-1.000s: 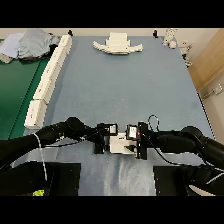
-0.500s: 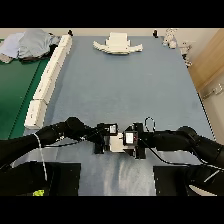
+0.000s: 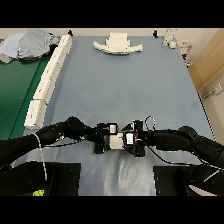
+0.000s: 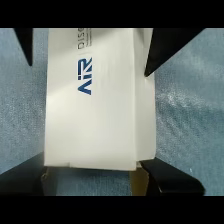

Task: Fold the box.

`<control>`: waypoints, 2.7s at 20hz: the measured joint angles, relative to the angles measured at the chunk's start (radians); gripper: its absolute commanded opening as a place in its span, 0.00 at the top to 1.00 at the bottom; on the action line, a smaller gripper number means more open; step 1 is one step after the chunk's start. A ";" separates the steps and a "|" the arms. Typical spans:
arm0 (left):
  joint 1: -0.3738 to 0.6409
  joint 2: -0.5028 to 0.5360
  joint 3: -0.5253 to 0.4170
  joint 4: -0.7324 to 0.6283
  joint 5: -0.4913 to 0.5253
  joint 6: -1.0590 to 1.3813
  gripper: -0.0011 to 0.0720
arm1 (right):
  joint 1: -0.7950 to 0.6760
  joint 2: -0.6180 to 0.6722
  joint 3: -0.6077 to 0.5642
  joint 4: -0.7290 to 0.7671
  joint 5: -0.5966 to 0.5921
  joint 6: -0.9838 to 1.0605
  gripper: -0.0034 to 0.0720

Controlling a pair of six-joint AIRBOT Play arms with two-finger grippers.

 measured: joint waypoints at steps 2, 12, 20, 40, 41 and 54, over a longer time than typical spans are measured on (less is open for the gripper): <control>0.000 0.000 0.000 0.000 0.000 0.000 0.27 | -0.001 0.013 0.001 -0.002 0.002 -0.002 0.09; 0.000 0.000 0.000 0.000 0.001 0.000 0.27 | -0.001 0.038 0.001 -0.042 0.068 -0.002 0.27; 0.000 0.000 0.000 0.000 0.000 0.001 0.27 | -0.001 -0.002 0.000 -0.035 0.059 -0.002 0.27; 0.000 0.000 0.000 0.001 -0.002 0.002 0.27 | -0.002 0.103 -0.002 0.087 -0.029 0.186 0.88; 0.000 0.000 0.000 0.000 -0.002 0.002 0.27 | -0.002 0.106 -0.006 0.091 -0.016 0.257 0.93; 0.000 0.000 0.000 0.001 0.000 0.002 0.27 | 0.221 0.107 -0.230 0.190 0.450 0.688 0.95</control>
